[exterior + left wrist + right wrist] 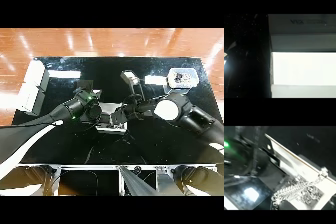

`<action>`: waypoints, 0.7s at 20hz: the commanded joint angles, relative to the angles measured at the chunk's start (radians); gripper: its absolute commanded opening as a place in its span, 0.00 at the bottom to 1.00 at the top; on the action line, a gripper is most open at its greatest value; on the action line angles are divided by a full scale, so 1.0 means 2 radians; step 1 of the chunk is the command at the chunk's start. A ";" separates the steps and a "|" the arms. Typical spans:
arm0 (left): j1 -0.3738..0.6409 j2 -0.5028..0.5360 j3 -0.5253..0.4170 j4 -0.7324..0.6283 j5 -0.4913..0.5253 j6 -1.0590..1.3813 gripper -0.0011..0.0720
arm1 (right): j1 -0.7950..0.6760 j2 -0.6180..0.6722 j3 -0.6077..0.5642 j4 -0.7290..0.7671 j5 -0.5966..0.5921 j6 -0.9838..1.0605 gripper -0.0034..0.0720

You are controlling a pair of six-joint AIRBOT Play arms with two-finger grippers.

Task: Fold the box and place the chain.

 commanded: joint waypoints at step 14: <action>0.000 0.000 0.000 0.000 -0.003 0.000 0.05 | 0.007 0.021 0.113 0.000 0.047 -0.002 0.07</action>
